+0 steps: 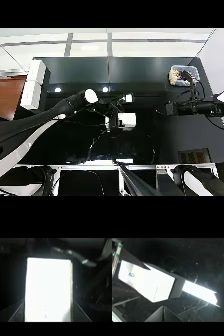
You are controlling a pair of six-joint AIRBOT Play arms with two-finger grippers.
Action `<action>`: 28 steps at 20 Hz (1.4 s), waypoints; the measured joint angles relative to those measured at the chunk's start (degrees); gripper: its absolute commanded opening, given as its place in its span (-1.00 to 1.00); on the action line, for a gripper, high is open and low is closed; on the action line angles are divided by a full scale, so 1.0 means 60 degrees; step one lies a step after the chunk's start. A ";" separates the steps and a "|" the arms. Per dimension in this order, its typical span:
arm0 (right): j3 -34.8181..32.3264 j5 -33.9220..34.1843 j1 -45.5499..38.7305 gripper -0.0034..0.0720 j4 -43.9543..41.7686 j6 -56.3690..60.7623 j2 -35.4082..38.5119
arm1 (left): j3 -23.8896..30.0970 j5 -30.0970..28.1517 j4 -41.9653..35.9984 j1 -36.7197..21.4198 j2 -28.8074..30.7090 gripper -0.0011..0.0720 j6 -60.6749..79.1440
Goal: Fold the box and place the chain.
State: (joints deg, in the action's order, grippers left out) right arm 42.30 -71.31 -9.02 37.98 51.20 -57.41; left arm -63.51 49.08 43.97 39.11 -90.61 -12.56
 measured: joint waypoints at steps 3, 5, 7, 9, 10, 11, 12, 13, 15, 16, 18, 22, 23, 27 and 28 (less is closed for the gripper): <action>0.0000 0.0029 0.0000 -0.87 0.0000 -0.0004 0.0000 | -0.0051 -0.0280 0.1341 0.0331 -0.0015 0.10 -0.0889; 0.0000 0.0069 0.0000 -0.87 0.0004 0.0000 -0.0004 | -0.0211 -0.0208 0.2656 0.0506 0.0109 0.10 -0.2014; 0.0000 0.0073 0.0000 -0.87 0.0004 0.0000 0.0000 | -0.0368 0.0244 0.4098 0.0452 0.0528 0.10 -0.3490; 0.0000 0.0076 0.0000 -0.87 0.0007 0.0000 0.0000 | -0.0433 0.0772 0.5162 0.0040 0.1206 0.10 -0.5100; 0.0000 0.0076 0.0000 -0.87 0.0004 0.0000 0.0000 | -0.0386 0.1224 0.5533 -0.0350 0.1596 0.10 -0.5894; 0.0000 0.0076 0.0000 -0.87 0.0004 0.0000 -0.0004 | -0.0270 0.1606 0.5920 -0.0816 0.2014 0.10 -0.6557; 0.0000 0.0084 0.0000 -0.87 0.0007 0.0000 0.0000 | -0.0051 0.1953 0.6251 -0.1446 0.2477 0.10 -0.7246; 0.0000 0.0087 0.0000 -0.87 0.0004 0.0000 -0.0004 | 0.0215 0.2353 0.6477 -0.2106 0.2914 0.10 -0.7796; 0.0000 0.0135 0.0000 -0.87 0.0004 0.0000 -0.0004 | 0.0929 0.2900 0.6757 -0.3767 0.3803 0.10 -0.8786; 0.0000 0.0153 0.0000 -0.88 0.0004 0.0000 -0.0004 | 0.1315 0.3100 0.6856 -0.4714 0.4193 0.10 -0.9151; 0.0000 0.0189 0.0000 -0.88 0.0004 0.0000 0.0000 | 0.1912 0.3410 0.6991 -0.6615 0.4688 0.10 -0.9628; 0.0000 0.0328 0.0000 -0.88 0.0004 -0.0004 0.0000 | 0.2390 0.4229 0.7071 -1.0091 0.5089 0.10 -0.9799; 0.0000 0.0357 0.0000 -0.88 0.0004 0.0000 0.0000 | 0.2441 0.4255 0.7104 -1.0772 0.5129 0.10 -0.9803; 0.0000 0.0579 0.0000 -0.88 0.0004 0.0000 0.0000 | 0.2539 0.3814 0.6382 -1.2520 0.5187 0.15 -0.9078; 0.0000 0.0659 0.0000 -0.88 0.0004 0.0000 0.0000 | 0.2550 0.3657 0.6116 -1.2641 0.5166 0.15 -0.8710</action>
